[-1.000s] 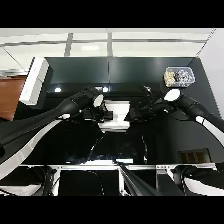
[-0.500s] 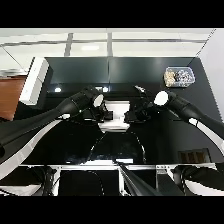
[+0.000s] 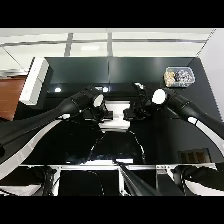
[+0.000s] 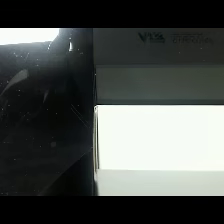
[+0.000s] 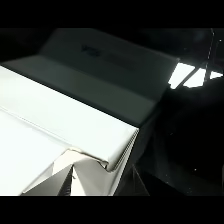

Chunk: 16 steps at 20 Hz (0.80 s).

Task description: Fold the box and place the chain.

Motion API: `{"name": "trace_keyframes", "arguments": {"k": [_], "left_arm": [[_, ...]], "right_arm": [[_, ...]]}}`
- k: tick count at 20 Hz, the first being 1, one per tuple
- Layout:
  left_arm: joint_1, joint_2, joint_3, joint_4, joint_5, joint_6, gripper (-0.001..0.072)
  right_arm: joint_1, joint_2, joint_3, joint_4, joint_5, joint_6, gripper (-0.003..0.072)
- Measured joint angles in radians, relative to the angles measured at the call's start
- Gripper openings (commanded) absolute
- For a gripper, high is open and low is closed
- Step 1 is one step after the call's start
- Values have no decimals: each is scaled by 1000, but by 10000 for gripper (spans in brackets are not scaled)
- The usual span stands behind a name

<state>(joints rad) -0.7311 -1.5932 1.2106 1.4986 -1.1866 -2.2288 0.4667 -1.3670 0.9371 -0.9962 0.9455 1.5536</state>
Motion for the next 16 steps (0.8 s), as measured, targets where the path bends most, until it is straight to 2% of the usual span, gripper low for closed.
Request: {"name": "trace_keyframes", "arguments": {"k": [3,4,9,12,16], "left_arm": [[0,0,0,0,0,0,30],[0,0,0,0,0,0,30],[0,0,0,0,-1,0,31],[0,0,0,0,-2,0,31],[0,0,0,0,-2,0,30]], "right_arm": [[5,0,3,-3,0,13,409],[6,0,3,-3,-1,16,379],[29,-29,11,-19,-21,53,375],[65,-60,49,-106,-9,155,374],[140,-101,126,-293,68,358,374]]}}
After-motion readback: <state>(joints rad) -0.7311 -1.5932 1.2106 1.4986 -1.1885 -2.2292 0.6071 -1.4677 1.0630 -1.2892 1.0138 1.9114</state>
